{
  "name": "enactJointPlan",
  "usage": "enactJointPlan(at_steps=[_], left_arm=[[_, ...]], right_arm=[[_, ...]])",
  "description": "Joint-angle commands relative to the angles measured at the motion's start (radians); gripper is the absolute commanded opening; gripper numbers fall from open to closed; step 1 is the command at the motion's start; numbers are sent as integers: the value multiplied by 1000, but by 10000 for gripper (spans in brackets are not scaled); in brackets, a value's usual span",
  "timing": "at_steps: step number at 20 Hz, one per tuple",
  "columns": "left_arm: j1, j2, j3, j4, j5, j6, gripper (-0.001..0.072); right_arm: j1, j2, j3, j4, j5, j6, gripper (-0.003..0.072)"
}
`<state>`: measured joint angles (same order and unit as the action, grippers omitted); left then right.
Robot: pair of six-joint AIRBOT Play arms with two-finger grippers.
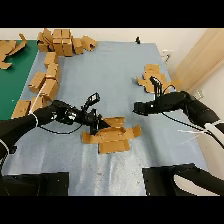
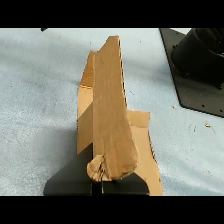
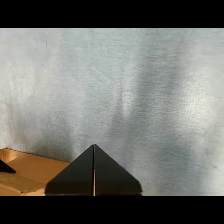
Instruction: Fold the box.
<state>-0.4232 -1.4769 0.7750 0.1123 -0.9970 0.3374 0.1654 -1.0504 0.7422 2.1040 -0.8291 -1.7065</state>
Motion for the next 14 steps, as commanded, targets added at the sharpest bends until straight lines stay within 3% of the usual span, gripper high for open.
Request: enactJointPlan(at_steps=[1,4,8,14], left_arm=[[1,0,0,3,2,-2,11],[1,0,0,2,2,-2,11],[1,0,0,2,2,-2,11],[1,0,0,2,2,-2,11]], right_arm=[[26,32,-5,-76,-48,-45,2],[116,175,-73,-149,-61,-48,1],[365,377,-209,-259,-50,-177,1],[850,446,-335,-532,-34,-217,3]])
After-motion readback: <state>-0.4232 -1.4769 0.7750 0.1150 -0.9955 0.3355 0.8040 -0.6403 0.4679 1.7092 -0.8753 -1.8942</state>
